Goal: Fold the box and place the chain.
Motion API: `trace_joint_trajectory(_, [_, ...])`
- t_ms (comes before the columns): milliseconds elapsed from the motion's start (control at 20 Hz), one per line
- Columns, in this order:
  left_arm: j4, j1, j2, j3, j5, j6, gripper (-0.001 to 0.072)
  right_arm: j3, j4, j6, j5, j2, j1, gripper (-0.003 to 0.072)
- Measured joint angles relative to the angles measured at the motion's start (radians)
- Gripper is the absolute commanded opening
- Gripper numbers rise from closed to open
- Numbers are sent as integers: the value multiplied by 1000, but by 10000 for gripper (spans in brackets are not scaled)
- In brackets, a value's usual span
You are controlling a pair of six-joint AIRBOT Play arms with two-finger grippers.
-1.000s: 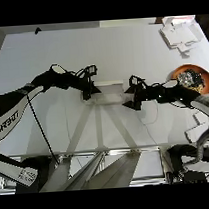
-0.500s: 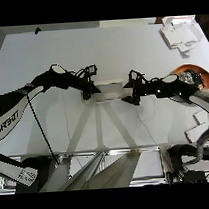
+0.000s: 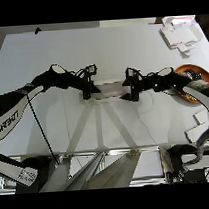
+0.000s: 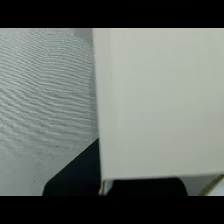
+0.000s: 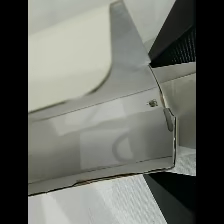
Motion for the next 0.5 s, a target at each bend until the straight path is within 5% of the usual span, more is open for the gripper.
trace_joint_trajectory(500, [2, 0, 0, 0, -6, 1, 14, 70, -49, -10, 144, -107, 2, 694])
